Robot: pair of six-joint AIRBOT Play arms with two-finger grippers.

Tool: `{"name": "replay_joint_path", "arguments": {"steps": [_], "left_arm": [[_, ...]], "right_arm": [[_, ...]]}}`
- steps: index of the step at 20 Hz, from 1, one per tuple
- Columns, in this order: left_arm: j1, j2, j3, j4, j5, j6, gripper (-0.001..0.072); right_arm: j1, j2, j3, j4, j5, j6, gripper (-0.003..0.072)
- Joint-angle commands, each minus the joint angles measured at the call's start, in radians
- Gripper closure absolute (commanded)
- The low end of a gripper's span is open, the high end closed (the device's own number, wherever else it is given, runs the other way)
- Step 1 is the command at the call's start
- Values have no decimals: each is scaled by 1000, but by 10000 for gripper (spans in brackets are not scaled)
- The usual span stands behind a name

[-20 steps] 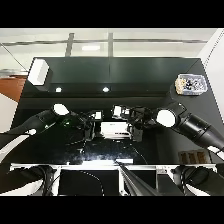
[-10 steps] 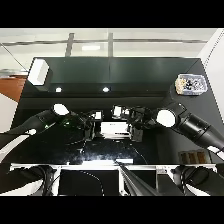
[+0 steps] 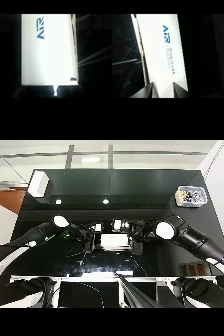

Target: Fold the box and place the chain.

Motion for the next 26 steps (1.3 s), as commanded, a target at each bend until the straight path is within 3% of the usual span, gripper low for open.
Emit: {"name": "replay_joint_path", "arguments": {"steps": [1,6,8,23,26], "left_arm": [[0,-1,0,0,1,0,312],[0,-1,0,0,0,0,312],[0,-1,0,0,0,0,312],[0,-1,0,0,1,0,312],[0,-1,0,0,1,-1,312]], "right_arm": [[0,-2,-4,2,-5,0,380],[0,-2,-4,9,-6,0,383],[0,-2,-4,20,-6,0,458],[0,-4,-15,21,17,0,436],[0,-5,-17,21,13,0,370]]}}
